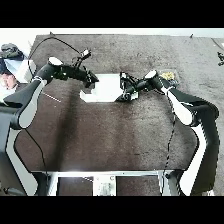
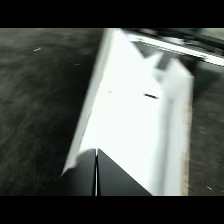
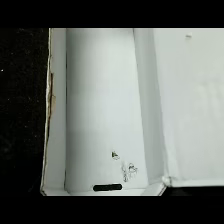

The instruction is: Fold the box and place the chain.

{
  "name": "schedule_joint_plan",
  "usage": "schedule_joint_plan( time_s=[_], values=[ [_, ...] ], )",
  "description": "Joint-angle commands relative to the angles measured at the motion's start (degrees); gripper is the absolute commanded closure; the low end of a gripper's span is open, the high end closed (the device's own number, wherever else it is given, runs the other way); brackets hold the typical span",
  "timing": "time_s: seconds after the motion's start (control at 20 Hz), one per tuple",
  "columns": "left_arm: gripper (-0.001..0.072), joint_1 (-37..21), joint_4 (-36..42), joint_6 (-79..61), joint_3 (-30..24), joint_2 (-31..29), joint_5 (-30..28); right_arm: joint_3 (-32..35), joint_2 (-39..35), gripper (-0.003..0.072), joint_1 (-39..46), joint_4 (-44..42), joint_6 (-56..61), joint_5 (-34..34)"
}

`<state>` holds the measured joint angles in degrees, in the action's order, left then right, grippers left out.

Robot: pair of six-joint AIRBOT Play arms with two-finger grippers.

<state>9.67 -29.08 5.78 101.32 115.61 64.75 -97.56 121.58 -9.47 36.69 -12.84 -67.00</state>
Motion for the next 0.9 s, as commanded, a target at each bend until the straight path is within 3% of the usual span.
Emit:
schedule_joint_plan(
  time_s=[0.0, 0.15, 0.6, 0.85],
  values=[
    [0.0698, 0.39, 1.18, 0.55, -4.11, 0.00, -8.26, 0.02, 0.04, 0.0215, 0.02, 0.00, 0.00, 0.39],
    [0.0698, 1.18, 1.22, -1.01, -6.54, 0.00, -10.45, 0.02, 0.04, 0.0215, 0.02, 0.00, 0.00, 0.44],
    [0.0698, 2.12, 1.18, -1.79, -6.12, 0.70, -10.10, 0.02, 0.04, 0.0215, 0.02, 0.00, 0.00, 0.57],
    [0.0700, -1.25, 7.08, -3.56, -5.75, -4.72, -5.90, 0.02, 0.04, 0.0215, 0.02, 0.00, 0.00, 0.57]
  ],
)
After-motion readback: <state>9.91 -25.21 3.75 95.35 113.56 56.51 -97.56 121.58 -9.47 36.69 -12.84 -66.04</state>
